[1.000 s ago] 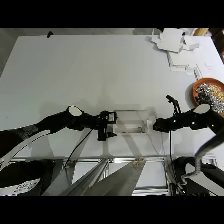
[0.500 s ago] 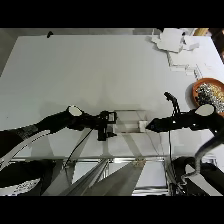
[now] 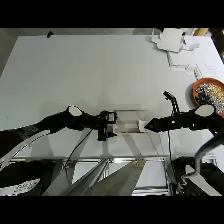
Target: Fold the box and place the chain.
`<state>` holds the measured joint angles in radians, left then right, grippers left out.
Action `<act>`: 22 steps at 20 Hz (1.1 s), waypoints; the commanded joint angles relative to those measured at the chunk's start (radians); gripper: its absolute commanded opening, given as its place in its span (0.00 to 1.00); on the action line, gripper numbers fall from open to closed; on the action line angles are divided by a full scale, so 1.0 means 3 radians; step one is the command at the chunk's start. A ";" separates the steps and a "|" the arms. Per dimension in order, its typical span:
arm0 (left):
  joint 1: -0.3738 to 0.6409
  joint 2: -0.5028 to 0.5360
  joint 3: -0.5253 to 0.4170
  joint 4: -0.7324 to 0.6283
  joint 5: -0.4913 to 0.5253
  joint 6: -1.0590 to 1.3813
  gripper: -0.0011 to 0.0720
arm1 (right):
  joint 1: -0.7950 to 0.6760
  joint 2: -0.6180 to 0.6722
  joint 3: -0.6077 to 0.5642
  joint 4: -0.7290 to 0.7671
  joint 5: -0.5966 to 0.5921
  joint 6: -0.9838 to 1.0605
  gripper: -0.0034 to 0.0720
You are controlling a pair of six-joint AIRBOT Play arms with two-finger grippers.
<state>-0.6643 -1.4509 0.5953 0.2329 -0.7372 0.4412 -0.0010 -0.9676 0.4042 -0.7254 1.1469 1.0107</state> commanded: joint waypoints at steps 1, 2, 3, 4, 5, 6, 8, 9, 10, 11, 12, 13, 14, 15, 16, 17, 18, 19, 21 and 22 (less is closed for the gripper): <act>0.0000 0.0003 0.0001 0.0000 0.0000 0.0001 0.22 | 0.0256 0.0004 0.0028 -0.0047 -0.0252 0.0435 0.50; 0.0000 0.0003 0.0001 0.0000 0.0000 0.0001 0.22 | 0.0402 0.0004 0.0070 -0.0160 -0.0345 0.0575 0.50; 0.0000 0.0003 0.0001 0.0000 0.0000 0.0001 0.22 | 0.0557 0.0003 0.0131 -0.0320 -0.0439 0.0744 0.50; 0.0000 0.0003 0.0001 0.0000 0.0000 0.0001 0.22 | 0.0693 0.0001 0.0197 -0.0495 -0.0525 0.0952 0.50; 0.0000 0.0003 0.0001 0.0000 0.0000 0.0001 0.22 | 0.0830 -0.0010 0.0272 -0.0689 -0.0590 0.1204 0.50; 0.0000 0.0003 0.0001 -0.0001 0.0000 0.0001 0.22 | 0.0955 -0.0033 0.0337 -0.0849 -0.0631 0.1436 0.50; 0.0000 0.0003 0.0001 0.0000 0.0000 0.0001 0.22 | 0.1226 -0.0142 0.0459 -0.1164 -0.0670 0.1995 0.50; 0.0000 0.0003 0.0001 -0.0001 0.0000 0.0001 0.22 | 0.1354 -0.0200 0.0515 -0.1319 -0.0673 0.2207 0.49; 0.0000 0.0003 0.0001 -0.0001 0.0000 0.0001 0.22 | 0.1476 -0.0257 0.0576 -0.1480 -0.0673 0.2385 0.48; 0.0000 0.0003 0.0001 0.0000 0.0000 0.0001 0.22 | 0.1593 -0.0308 0.0640 -0.1628 -0.0671 0.2570 0.48; 0.0000 0.0003 0.0001 0.0000 0.0000 0.0001 0.22 | 0.1684 -0.0345 0.0688 -0.1745 -0.0673 0.2728 0.48; 0.0000 0.0003 0.0001 0.0000 0.0000 0.0001 0.22 | 0.1762 -0.0383 0.0731 -0.1865 -0.0669 0.2914 0.48; 0.0000 0.0003 0.0001 0.0000 0.0000 0.0001 0.22 | 0.1826 -0.0420 0.0764 -0.1966 -0.0661 0.3068 0.48; 0.0000 0.0003 0.0001 0.0000 0.0000 0.0001 0.22 | 0.1888 -0.0453 0.0788 -0.2074 -0.0657 0.3221 0.48; 0.0000 0.0003 0.0001 0.0000 0.0001 0.0001 0.22 | 0.1946 -0.0482 0.0810 -0.2181 -0.0659 0.3370 0.48; 0.0000 0.0003 0.0001 0.0000 0.0000 0.0001 0.22 | 0.2003 -0.0514 0.0837 -0.2303 -0.0657 0.3506 0.48; 0.0000 0.0003 0.0001 0.0000 0.0000 0.0001 0.22 | 0.2052 -0.0547 0.0868 -0.2413 -0.0635 0.3604 0.48; 0.0000 0.0003 0.0001 0.0000 0.0000 0.0001 0.22 | 0.2092 -0.0586 0.0894 -0.2492 -0.0603 0.3674 0.48; 0.0000 0.0003 0.0001 -0.0001 0.0000 0.0001 0.22 | 0.2163 -0.0706 0.0941 -0.2605 -0.0506 0.3815 0.47; 0.0000 0.0003 0.0001 0.0000 0.0000 0.0001 0.22 | 0.2210 -0.0773 0.0964 -0.2622 -0.0482 0.3873 0.47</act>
